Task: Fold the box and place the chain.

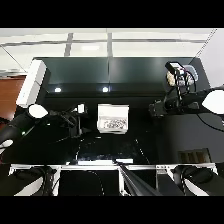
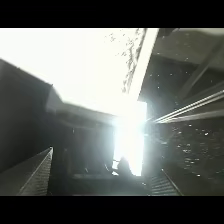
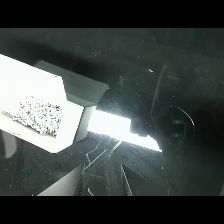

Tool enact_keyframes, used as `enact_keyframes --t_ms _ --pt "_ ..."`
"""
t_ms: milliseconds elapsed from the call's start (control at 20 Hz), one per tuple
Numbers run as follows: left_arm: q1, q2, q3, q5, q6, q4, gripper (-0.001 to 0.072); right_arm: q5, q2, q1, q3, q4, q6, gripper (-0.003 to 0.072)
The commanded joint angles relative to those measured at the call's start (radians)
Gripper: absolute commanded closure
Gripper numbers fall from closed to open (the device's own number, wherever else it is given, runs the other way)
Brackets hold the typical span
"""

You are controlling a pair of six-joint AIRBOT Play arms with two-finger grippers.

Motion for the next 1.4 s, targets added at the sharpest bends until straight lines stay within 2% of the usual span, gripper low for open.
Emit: enact_keyframes --t_ms 0,350,750,1050,1100,1150,1200,1250,1300,1350 --pt "-0.010 -0.099 0.044 0.006 0.194 -0.044 -0.0007 -0.005 -0.001 0.000 0.000 0.001 0.000 0.0409" --pt "-0.062 -0.219 0.097 0.000 0.191 -0.077 -0.0007 -0.015 -0.001 0.000 0.000 0.001 0.000 0.0409" --pt "-0.070 -0.245 0.100 0.034 0.189 -0.130 -0.0006 -0.016 -0.001 0.000 0.000 0.001 0.001 0.0409" --pt "-0.130 -0.247 0.100 0.053 0.248 -0.132 0.0003 -0.044 -0.001 0.000 0.000 0.001 0.000 0.0409" --pt "-0.132 -0.247 0.100 0.056 0.248 -0.133 0.0074 -0.065 -0.001 0.000 0.000 0.001 0.000 0.0409" --pt "-0.132 -0.247 0.100 0.056 0.248 -0.133 0.0225 -0.098 -0.002 0.000 -0.005 0.001 0.000 0.0410" --pt "-0.132 -0.247 0.100 0.056 0.248 -0.133 0.0288 -0.142 -0.005 0.000 -0.014 0.001 0.000 0.0410" --pt "-0.132 -0.247 0.100 0.058 0.248 -0.133 0.0307 -0.210 -0.010 0.000 -0.032 0.005 0.002 0.0407" --pt "-0.132 -0.247 0.100 0.058 0.248 -0.133 0.0306 -0.293 -0.018 0.000 -0.053 0.017 0.014 0.0334" --pt "-0.132 -0.247 0.100 0.059 0.248 -0.133 0.0306 -0.388 -0.039 0.000 -0.068 0.048 0.016 -0.0002"
